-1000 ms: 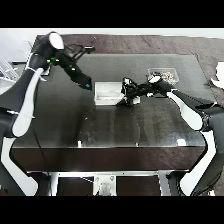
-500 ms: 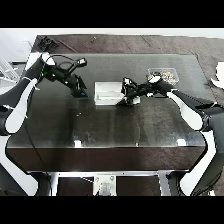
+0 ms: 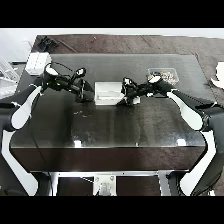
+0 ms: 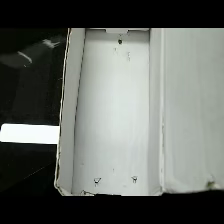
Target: Fold the box and place the chain.
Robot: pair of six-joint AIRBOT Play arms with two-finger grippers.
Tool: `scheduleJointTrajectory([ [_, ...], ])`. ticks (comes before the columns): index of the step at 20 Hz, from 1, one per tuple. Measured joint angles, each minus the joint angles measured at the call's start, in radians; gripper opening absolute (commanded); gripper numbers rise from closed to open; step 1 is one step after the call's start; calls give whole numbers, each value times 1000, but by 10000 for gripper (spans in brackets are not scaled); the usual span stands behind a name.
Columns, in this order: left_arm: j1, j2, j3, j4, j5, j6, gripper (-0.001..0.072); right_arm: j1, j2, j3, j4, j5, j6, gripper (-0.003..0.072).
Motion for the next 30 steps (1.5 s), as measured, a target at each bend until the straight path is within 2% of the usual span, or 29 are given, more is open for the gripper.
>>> scheduleJointTrajectory([
  [17, -6, -46, -4, -93, 6, 129, 720, 0, 0, 0, 0, 0, 0, 496],
  [30, -42, -95, -4, -132, 56, 136, 720, 0, 0, 0, 0, 0, 0, 496],
])
